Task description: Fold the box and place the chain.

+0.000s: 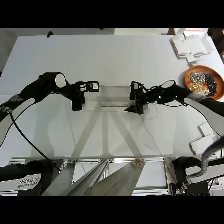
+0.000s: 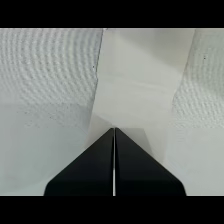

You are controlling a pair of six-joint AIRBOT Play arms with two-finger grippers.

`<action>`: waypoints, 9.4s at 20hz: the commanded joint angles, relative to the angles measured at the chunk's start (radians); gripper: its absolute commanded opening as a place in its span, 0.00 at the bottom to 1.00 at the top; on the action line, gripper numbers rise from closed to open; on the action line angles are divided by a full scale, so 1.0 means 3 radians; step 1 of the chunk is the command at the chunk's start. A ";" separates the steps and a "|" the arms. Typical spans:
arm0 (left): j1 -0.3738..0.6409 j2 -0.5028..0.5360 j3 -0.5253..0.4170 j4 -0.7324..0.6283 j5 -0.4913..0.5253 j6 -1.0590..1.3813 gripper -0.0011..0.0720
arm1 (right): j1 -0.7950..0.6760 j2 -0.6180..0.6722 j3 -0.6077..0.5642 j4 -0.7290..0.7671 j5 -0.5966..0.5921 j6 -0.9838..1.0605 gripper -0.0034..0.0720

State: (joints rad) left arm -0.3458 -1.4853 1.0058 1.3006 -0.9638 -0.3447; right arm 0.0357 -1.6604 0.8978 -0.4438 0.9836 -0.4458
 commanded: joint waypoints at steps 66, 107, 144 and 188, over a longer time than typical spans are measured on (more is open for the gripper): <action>-0.0100 -0.0338 -0.0001 -0.1905 0.0134 0.1606 0.23 | 0.0001 0.0000 0.0003 0.0000 0.0001 0.0001 0.57; 0.0406 0.0276 -0.0420 -0.1349 -0.0019 -0.2544 0.03 | 0.0001 0.0000 0.0003 0.0000 0.0000 0.0000 0.57; 0.0183 0.0268 -0.0422 -0.2051 0.0150 -0.2706 0.51 | 0.0001 0.0000 0.0003 -0.0001 0.0001 0.0000 0.57; -0.0095 -0.0058 -0.0430 -0.2182 0.0712 -0.2417 0.55 | 0.0003 0.0000 0.0003 0.0000 0.0001 0.0001 0.57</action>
State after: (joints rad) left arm -0.3752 -1.5047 0.8753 0.6529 -0.7746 -1.0691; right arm 0.0368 -1.6608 0.8978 -0.4416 0.9817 -0.4480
